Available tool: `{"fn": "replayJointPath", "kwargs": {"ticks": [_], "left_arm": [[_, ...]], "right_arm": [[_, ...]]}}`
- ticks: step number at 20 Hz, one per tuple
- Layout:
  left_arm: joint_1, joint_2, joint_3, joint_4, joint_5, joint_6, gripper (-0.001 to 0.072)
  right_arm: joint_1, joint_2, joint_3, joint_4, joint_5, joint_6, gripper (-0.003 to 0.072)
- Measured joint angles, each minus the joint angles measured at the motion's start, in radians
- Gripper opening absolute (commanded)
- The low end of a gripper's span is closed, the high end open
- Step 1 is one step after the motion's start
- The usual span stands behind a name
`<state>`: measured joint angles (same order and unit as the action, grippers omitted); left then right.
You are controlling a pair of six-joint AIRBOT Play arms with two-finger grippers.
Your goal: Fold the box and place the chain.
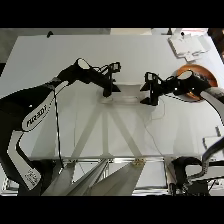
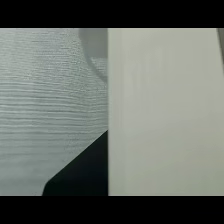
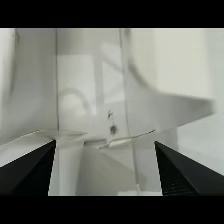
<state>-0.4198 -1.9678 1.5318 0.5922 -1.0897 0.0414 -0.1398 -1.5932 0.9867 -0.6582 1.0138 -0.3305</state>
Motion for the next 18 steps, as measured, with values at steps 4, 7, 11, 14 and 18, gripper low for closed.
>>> {"fn": "replayJointPath", "kwargs": {"ticks": [4, 7, 11, 14, 18], "left_arm": [[0.000, 0.000, 0.000, 0.000, 0.000, 0.000, 0.0016], [0.000, 0.000, 0.000, 0.000, 0.000, 0.000, 0.0016], [0.000, 0.000, 0.000, 0.000, 0.000, -0.001, 0.0016], [0.000, 0.000, 0.000, 0.000, 0.000, -0.001, 0.0016], [0.000, 0.000, 0.000, 0.000, 0.000, -0.001, 0.0016]], "right_arm": [[-0.002, 0.000, 0.006, 0.002, -0.026, -0.007, 0.0695], [-0.004, 0.000, 0.008, -0.011, -0.047, -0.002, 0.0695], [-0.061, 0.000, 0.008, 0.007, -0.093, 0.040, 0.0695], [-0.112, 0.006, -0.008, -0.018, -0.060, 0.031, 0.0695], [-0.127, 0.027, -0.077, -0.034, -0.030, -0.041, 0.0695]]}}
